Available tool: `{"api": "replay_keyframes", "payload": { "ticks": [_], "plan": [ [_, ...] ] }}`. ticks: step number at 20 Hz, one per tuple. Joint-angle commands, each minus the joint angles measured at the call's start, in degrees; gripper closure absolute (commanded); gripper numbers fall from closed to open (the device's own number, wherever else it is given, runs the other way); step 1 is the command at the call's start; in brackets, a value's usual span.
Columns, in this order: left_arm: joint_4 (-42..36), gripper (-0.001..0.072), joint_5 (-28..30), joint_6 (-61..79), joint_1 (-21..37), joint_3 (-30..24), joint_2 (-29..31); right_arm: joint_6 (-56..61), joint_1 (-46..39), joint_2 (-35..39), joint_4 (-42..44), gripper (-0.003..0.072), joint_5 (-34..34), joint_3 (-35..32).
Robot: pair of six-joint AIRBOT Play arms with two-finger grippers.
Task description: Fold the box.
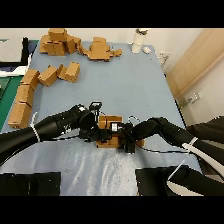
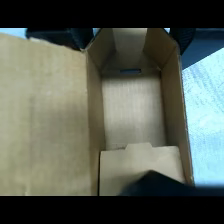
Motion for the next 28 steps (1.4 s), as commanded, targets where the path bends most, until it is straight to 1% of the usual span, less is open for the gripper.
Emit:
{"api": "replay_keyframes", "payload": {
  "ticks": [1,4,8,13,19,20,21,22,23,24,28],
  "plan": [
    [0.11,0.0222,0.24,-1.33,-0.55,0.13,-0.26,0.00,0.02,-0.04,0.00,0.0151,0.00,-0.02],
    [0.22,0.0222,0.59,-1.36,-1.36,0.96,-1.46,0.00,0.02,-0.04,0.02,0.0151,0.00,-0.02],
    [0.79,0.0222,-0.39,-1.29,-1.60,4.61,-5.14,0.00,0.02,-0.04,0.00,0.0151,0.00,-0.02],
    [1.97,0.0223,-6.14,-0.74,-1.60,7.54,-8.92,0.00,0.02,-0.04,0.00,0.0150,0.00,-0.02],
    [2.45,0.0226,-4.94,-0.85,-1.60,7.61,-9.29,0.00,0.02,-0.04,0.02,0.0151,0.00,-0.02],
    [2.47,0.0285,-4.96,-0.85,-1.57,7.61,-9.29,0.00,0.02,-0.04,0.00,0.0151,0.00,-0.02],
    [2.47,0.0446,-4.96,-0.85,-1.57,7.61,-9.27,0.00,0.02,-0.04,0.00,0.0150,0.00,-0.02],
    [2.38,0.0564,-4.83,-0.85,-1.57,7.61,-9.27,0.00,0.02,-0.04,0.02,0.0151,0.00,-0.02],
    [2.38,0.0650,-4.85,-0.87,-1.57,7.61,-9.29,0.00,0.02,-0.04,0.02,0.0151,0.00,-0.02],
    [2.34,0.0695,-4.92,-0.90,-1.60,7.61,-9.27,0.00,0.02,-0.04,0.00,0.0150,0.00,-0.02],
    [2.27,0.0695,-5.05,-2.19,-1.60,7.61,-9.27,0.00,0.02,-0.04,0.02,0.0150,0.00,-0.02]
  ]
}}
